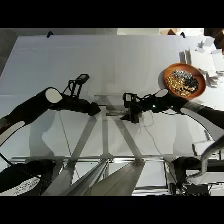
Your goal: Fold the box and place the chain.
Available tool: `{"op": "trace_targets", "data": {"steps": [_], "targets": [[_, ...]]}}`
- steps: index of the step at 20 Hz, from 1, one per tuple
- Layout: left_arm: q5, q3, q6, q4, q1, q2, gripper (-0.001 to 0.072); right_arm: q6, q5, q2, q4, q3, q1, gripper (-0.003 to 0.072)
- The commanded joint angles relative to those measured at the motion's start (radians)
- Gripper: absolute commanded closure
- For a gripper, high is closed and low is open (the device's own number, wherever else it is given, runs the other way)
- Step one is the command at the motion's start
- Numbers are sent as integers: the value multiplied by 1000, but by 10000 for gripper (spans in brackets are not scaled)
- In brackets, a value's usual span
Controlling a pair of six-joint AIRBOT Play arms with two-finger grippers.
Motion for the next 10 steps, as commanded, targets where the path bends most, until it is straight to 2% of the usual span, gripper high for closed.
{"op": "trace_targets", "data": {"steps": [1,4,10], "targets": [[79,0,-166,246,-79,-1,293,0,0,0,1,1,0,253],[140,0,-304,327,-129,-1,293,0,0,0,0,1,0,253],[88,6,-622,492,-174,-5,293,0,0,0,0,1,0,253]]}}
